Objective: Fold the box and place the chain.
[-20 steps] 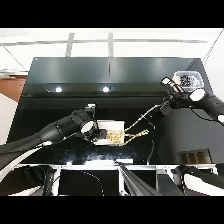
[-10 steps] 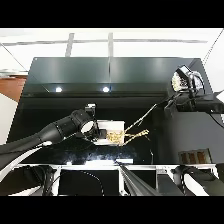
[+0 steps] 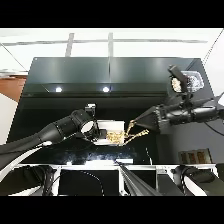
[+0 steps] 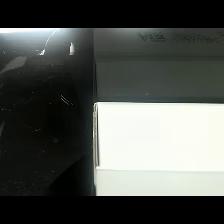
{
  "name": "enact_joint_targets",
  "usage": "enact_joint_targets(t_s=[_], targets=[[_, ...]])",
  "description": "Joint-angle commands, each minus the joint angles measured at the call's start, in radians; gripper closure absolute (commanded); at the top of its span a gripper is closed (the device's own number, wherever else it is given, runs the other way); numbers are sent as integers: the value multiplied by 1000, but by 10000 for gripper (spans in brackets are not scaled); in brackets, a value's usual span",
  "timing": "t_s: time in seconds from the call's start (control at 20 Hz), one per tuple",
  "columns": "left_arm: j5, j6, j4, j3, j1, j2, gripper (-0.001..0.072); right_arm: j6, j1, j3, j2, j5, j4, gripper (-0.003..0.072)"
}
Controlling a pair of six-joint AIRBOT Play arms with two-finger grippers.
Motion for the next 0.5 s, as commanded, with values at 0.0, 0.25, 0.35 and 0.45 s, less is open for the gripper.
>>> enact_joint_targets(t_s=[0.0,0.25,0.35,0.45], targets=[[1,0,0,0,0,0,678,75,170,0,-1,-215,21,640],[0,0,0,0,-1,0,678,139,264,0,-60,-299,-132,641],[1,0,1,0,0,0,678,173,264,0,-81,-298,-212,609],[1,0,1,0,0,0,678,179,263,0,-89,-299,-246,111]])
